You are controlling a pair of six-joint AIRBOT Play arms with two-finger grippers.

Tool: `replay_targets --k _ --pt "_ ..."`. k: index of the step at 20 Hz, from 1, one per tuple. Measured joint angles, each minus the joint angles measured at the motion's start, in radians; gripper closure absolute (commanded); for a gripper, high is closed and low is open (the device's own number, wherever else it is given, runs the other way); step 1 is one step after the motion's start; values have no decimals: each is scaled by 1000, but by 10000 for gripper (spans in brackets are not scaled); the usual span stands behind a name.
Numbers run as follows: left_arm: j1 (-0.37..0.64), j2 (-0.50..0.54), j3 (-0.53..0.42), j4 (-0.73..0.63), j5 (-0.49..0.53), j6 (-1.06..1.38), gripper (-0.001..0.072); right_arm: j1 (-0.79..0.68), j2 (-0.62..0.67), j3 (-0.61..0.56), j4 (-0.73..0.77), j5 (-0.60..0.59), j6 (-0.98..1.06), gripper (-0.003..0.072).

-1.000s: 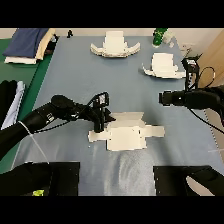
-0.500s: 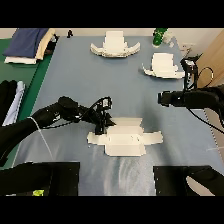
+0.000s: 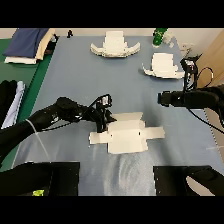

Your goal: Fold the box.

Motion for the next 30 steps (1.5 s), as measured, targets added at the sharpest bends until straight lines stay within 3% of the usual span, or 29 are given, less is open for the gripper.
replay_targets --k 7,15,21,30 --pt "-112 142 -90 -34 183 103 696 0 0 0 10 -1 0 405" --pt "-175 94 -164 -42 264 119 696 0 0 0 21 1 0 405" --pt "-179 84 -163 -39 270 116 695 0 0 0 23 2 0 405" --pt "-179 111 -68 -37 301 132 698 0 0 0 26 2 0 405"
